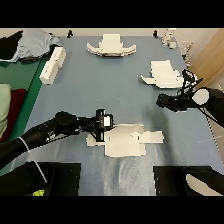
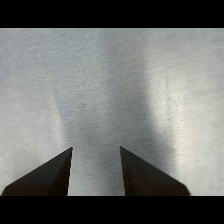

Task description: Fold the box.

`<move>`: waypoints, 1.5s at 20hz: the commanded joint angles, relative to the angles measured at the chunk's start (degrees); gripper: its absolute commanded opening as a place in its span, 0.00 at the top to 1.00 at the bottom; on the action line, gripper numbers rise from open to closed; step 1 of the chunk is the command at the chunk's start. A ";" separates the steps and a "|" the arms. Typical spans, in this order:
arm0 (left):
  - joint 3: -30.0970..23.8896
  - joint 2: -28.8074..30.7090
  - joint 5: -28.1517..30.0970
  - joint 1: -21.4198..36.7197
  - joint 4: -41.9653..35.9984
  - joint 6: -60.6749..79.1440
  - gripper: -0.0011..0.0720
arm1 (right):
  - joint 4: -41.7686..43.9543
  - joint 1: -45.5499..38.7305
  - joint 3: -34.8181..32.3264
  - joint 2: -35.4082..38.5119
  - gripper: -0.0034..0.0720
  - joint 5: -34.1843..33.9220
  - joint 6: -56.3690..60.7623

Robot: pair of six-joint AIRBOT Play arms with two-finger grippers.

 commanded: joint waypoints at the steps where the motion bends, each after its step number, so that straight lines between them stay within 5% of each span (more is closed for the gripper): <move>1: 1.11 -0.24 -4.09 2.60 4.09 -2.08 0.97 | 0.13 0.07 0.04 0.02 0.37 -0.07 0.00; 7: 1.11 -4.79 -4.85 2.49 4.55 -3.61 0.97 | 0.31 0.07 0.04 0.02 0.37 -0.46 0.00; 21: 0.87 -4.90 -10.88 2.49 4.79 -6.67 0.97 | 1.20 0.07 0.04 0.02 0.37 -0.20 -0.02; 24: 0.87 -4.90 -10.86 2.49 4.76 -6.67 0.97 | 2.62 0.07 0.04 0.02 0.62 0.70 -0.04; 26: 0.87 -4.90 -10.88 2.49 4.52 -6.64 0.97 | 3.13 0.07 0.04 0.02 0.93 2.93 -0.09; 30: 0.87 -4.90 -10.84 2.49 4.48 -6.60 0.97 | 3.13 1.16 0.04 0.09 0.95 10.27 -0.02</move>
